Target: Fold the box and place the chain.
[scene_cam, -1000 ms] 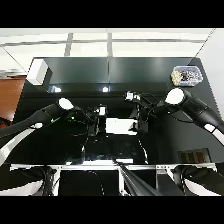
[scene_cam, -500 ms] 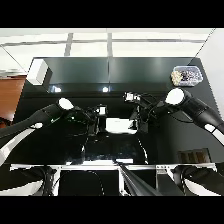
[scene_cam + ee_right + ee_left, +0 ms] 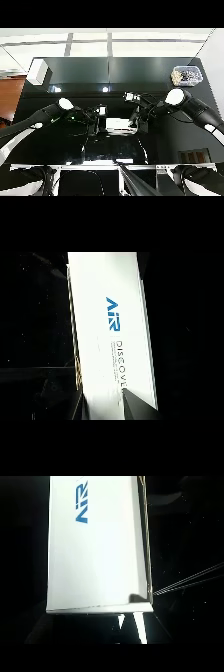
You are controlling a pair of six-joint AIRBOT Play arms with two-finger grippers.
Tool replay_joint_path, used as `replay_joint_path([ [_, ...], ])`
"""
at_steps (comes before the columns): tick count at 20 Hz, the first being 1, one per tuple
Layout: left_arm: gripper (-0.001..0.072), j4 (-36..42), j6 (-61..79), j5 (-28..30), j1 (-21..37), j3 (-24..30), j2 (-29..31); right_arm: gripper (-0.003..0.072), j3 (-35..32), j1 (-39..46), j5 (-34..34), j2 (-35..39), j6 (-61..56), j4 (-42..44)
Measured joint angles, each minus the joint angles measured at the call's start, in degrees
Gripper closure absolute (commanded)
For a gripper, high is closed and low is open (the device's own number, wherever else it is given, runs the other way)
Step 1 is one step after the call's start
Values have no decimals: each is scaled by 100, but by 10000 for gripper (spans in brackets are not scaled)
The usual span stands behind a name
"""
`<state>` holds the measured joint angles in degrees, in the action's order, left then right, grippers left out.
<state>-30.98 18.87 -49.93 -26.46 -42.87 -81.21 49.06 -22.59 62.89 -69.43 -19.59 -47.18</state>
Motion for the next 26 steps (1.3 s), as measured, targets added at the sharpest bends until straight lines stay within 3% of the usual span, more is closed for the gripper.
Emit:
replay_joint_path([
  [22, 309, 0, 2, 0, 0, 0, -2, 432, -4, -4, 118, 2, -9, -326],
  [26, 309, 0, 2, 2, 0, 0, -2, 461, -2, -4, 111, 2, -9, -374],
])
